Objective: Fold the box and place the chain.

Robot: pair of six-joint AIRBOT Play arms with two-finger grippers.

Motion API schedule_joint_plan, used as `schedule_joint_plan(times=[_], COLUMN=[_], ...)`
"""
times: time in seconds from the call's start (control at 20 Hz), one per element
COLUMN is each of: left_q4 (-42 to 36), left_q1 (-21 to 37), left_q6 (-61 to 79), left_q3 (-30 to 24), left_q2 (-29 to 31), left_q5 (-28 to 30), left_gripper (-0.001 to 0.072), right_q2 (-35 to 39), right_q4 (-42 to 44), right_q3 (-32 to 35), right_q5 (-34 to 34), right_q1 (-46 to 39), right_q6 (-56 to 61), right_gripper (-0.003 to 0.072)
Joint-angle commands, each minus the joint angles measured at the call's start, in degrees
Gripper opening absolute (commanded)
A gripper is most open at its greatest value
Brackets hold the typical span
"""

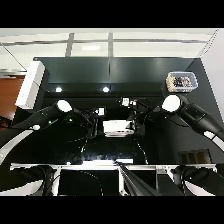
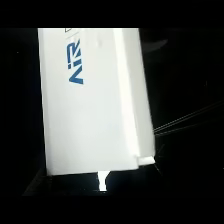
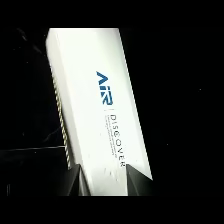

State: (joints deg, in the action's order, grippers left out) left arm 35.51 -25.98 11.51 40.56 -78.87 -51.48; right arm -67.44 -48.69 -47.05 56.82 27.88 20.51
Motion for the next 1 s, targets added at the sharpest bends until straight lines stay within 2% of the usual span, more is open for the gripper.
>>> schedule_joint_plan(times=[0.0, 0.6, 0.65, 0.7, 0.95], left_q4=[0.0, 0.0, 0.0, 0.0, 0.0], left_q1=[0.0, 0.0, 0.0, 0.0, 0.0], left_q6=[0.0, 0.0, 0.0, 0.0, 0.0], left_q3=[0.0, 0.0, 0.0, 0.0, 0.0], left_q2=[0.0, 0.0, 0.0, 0.0, 0.0], left_q5=[-0.1, 0.0, 0.0, 0.0, 0.0], left_gripper=[0.0360, 0.0360, 0.0360, 0.0360, 0.0360], right_q2=[0.0, 0.0, 0.0, 0.0, 0.0], right_q4=[0.3, 0.0, 0.0, 0.0, 0.0], right_q3=[-0.1, 0.0, 0.0, 0.0, 0.0], right_q5=[1.2, -0.5, -0.5, -0.5, -0.2], right_q1=[0.0, 0.0, 0.0, 0.0, 0.0], right_q6=[2.0, 3.1, 3.1, 3.1, 3.1], right_gripper=[0.0307, 0.0304, 0.0265, 0.0161, 0.0162])
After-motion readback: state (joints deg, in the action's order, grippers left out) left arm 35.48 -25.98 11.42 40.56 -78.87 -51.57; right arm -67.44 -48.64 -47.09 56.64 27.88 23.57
